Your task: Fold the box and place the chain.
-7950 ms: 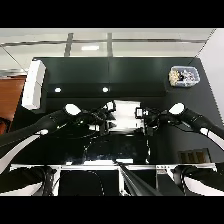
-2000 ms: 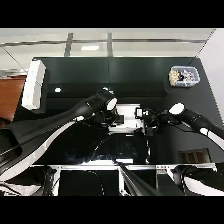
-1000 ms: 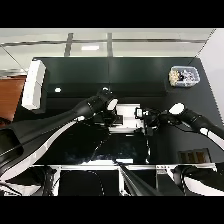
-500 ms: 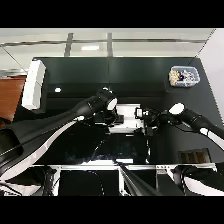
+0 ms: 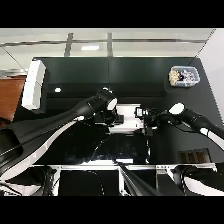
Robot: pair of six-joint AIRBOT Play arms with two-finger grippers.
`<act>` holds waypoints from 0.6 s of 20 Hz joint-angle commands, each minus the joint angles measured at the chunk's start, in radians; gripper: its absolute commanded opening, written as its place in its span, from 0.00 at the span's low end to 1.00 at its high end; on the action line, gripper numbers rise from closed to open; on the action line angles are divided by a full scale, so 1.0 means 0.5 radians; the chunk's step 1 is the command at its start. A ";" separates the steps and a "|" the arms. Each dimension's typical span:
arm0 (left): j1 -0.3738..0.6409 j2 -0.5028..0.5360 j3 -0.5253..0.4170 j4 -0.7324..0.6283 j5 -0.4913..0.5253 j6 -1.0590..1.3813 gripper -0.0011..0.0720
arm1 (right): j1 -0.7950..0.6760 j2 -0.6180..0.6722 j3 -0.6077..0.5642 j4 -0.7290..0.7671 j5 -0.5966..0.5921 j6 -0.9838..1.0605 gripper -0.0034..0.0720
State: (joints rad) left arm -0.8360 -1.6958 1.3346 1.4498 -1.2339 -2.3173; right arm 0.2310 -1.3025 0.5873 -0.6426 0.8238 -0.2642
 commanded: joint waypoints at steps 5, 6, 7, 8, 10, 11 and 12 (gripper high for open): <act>-0.001 0.005 0.002 -0.008 -0.009 0.020 0.05 | -0.001 0.240 0.001 -0.302 0.172 0.283 1.00; -0.001 0.005 0.002 -0.008 -0.009 0.021 0.05 | -0.001 0.276 0.001 -0.363 0.171 0.283 1.00; -0.001 0.005 0.002 -0.008 -0.009 0.021 0.05 | -0.001 0.294 0.001 -0.386 0.166 0.282 1.00; -0.001 0.005 0.002 -0.008 -0.008 0.021 0.05 | -0.001 0.298 0.001 -0.385 0.150 0.276 1.00; 0.001 0.004 0.001 -0.039 0.002 0.026 0.05 | 0.004 0.297 0.001 -0.381 0.082 0.220 1.00; 0.000 0.004 0.001 -0.038 0.010 0.027 0.05 | 0.004 0.297 0.001 -0.375 0.039 0.218 1.00; 0.001 0.004 0.001 -0.038 0.018 0.027 0.05 | 0.004 0.297 0.001 -0.353 0.007 0.211 1.00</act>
State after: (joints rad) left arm -0.8360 -1.6943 1.3346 1.4380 -1.2331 -2.3066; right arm 0.2321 -1.1641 0.5865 -0.8139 0.8696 -0.1452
